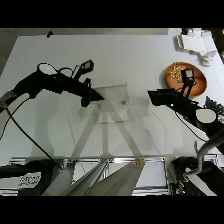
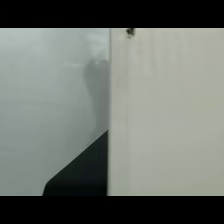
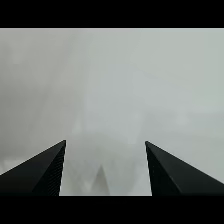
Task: Fold the box and place the chain.
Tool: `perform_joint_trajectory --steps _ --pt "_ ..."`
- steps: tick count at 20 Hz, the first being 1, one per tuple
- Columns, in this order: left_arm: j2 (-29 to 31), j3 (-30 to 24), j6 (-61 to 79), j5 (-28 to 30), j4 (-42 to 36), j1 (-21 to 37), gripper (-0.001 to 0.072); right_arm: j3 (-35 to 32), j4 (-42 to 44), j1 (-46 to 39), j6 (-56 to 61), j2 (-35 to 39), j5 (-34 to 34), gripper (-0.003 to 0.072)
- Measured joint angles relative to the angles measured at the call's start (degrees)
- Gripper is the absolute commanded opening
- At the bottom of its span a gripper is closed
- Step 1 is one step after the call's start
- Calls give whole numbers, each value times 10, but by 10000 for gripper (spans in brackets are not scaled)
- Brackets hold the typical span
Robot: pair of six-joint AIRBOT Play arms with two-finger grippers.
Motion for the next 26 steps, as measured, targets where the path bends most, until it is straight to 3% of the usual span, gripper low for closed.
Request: perform_joint_trajectory --steps 10,26 --pt "-55 -3 158 68 -27 -17 3 0 -3 -17 11 3 -3 560" --pt "-104 -3 182 118 -30 -28 6 0 -71 -17 6 3 65 561"
